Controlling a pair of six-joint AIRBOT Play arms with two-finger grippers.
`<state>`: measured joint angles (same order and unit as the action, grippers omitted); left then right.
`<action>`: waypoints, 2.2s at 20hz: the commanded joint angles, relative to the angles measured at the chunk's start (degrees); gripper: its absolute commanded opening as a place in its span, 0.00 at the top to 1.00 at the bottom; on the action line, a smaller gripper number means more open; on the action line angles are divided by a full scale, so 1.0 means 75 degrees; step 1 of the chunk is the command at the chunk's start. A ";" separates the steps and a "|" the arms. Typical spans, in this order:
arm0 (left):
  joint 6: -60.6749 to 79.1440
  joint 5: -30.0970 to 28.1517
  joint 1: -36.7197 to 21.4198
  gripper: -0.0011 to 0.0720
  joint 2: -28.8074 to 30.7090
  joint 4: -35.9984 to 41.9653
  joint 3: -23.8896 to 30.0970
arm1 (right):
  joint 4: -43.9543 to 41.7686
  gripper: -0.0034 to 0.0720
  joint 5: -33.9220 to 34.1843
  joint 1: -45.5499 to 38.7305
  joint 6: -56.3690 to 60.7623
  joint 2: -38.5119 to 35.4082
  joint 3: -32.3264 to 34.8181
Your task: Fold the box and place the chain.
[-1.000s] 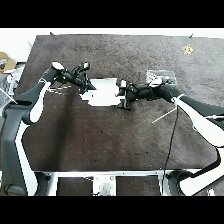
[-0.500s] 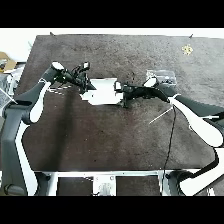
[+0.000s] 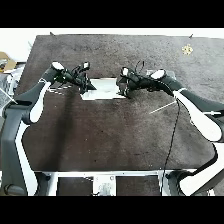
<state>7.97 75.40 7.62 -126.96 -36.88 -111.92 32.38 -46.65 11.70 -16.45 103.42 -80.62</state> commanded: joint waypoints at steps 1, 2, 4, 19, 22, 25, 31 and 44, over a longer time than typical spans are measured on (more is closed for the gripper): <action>0.0003 0.0006 0.0003 0.97 -0.0003 0.0000 0.0003 | -0.0149 0.05 -0.1026 -0.0166 0.0402 0.0676 -0.0813; 0.0003 0.0006 0.0003 0.97 -0.0003 0.0000 0.0003 | -0.0149 0.05 -0.1384 -0.0201 0.0402 0.0895 -0.1046; 0.0003 0.0003 0.0003 0.97 -0.0003 0.0000 0.0003 | -0.0149 0.06 -0.1824 -0.0216 0.0405 0.1268 -0.1466; 0.0003 0.0006 0.0003 0.97 -0.0003 0.0000 0.0003 | -0.0323 0.11 -0.2990 -0.0172 0.0600 0.2838 -0.3025; 0.0003 0.0006 0.0003 0.97 -0.0003 0.0000 0.0003 | -0.0318 0.11 -0.2987 -0.0160 0.0539 0.2847 -0.3028; 0.0003 0.0006 0.0003 0.97 -0.0003 0.0000 0.0003 | -0.0315 0.13 -0.2917 -0.0125 0.0478 0.2850 -0.3028; 0.0003 0.0006 0.0003 0.97 -0.0003 0.0000 0.0003 | -0.0291 0.14 -0.2868 -0.0067 0.0475 0.2929 -0.3083; 0.0003 0.0003 0.0003 0.97 -0.0003 0.0000 0.0003 | 0.0050 0.22 -0.2789 -0.0026 0.0577 0.3022 -0.3121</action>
<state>7.99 75.46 7.62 -126.96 -36.88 -111.92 32.03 -67.81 11.44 -12.36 125.60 -104.03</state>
